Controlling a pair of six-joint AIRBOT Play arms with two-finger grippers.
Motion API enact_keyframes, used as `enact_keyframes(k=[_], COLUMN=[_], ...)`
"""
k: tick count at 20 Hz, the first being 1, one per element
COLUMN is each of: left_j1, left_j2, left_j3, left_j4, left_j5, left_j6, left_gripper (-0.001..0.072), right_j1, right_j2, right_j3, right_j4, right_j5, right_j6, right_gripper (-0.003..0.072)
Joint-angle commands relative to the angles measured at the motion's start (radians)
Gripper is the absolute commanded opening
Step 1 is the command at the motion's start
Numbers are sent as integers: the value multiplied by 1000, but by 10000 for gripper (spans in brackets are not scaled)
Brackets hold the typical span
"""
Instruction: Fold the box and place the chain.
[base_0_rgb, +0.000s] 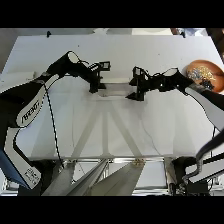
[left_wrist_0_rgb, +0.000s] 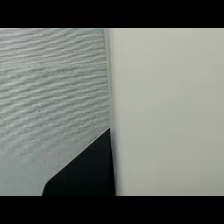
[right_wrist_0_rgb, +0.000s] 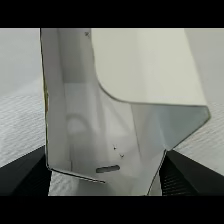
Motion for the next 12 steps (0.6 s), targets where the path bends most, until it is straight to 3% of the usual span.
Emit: enact_keyframes(k=[1, 5, 12], left_j1=[0, 0, 0], left_j2=[-1, -1, -1], left_j3=[0, 0, 0], left_j4=[0, 0, 0], left_j5=[3, 3, 3], left_j6=[-1, -1, -1], left_gripper=[12, 12, 12], right_j1=[-6, -6, 12], right_j2=[-28, -48, -63], right_j3=[8, 8, 8], right_j4=[-9, 62, 52], right_j5=[50, 50, 19], right_j6=[21, 2, 2], right_gripper=[675, 675, 675])
